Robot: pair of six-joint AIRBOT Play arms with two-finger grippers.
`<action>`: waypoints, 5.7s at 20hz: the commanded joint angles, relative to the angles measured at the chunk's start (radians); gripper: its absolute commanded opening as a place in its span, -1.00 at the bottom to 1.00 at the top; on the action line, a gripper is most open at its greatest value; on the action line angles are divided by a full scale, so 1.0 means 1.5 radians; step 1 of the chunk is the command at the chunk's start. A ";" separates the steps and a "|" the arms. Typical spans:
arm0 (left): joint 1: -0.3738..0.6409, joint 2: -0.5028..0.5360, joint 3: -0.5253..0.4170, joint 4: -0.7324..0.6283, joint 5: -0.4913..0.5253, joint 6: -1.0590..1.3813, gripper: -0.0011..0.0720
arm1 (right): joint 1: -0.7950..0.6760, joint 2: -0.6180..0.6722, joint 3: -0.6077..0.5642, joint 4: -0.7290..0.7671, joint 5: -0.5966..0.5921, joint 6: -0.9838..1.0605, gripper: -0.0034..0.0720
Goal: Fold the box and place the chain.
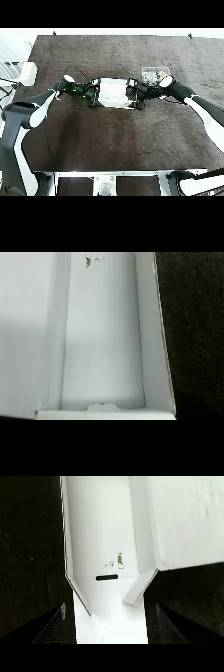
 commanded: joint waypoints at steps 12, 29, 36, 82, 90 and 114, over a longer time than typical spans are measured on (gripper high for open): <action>0.000 0.000 0.000 0.000 0.000 0.000 -0.34 | 0.042 -0.019 0.006 0.055 -0.033 -0.019 -0.18; 0.000 0.000 0.000 0.000 0.000 0.000 -0.34 | 0.051 -0.043 0.006 0.097 -0.072 -0.092 0.63; 0.000 0.000 0.000 0.000 0.000 0.000 -0.34 | 0.030 -0.018 0.006 0.000 -0.045 0.060 -0.89; 0.000 0.000 0.000 0.000 0.000 0.000 -0.34 | -0.041 0.024 -0.057 0.230 0.010 0.693 -0.09; 0.000 0.000 0.000 0.000 0.000 0.000 -0.34 | -0.013 0.023 -0.032 0.148 -0.009 0.782 0.13; 0.000 0.000 0.000 0.000 -0.001 0.000 -0.34 | 0.125 -0.087 0.199 -0.265 0.102 1.194 0.13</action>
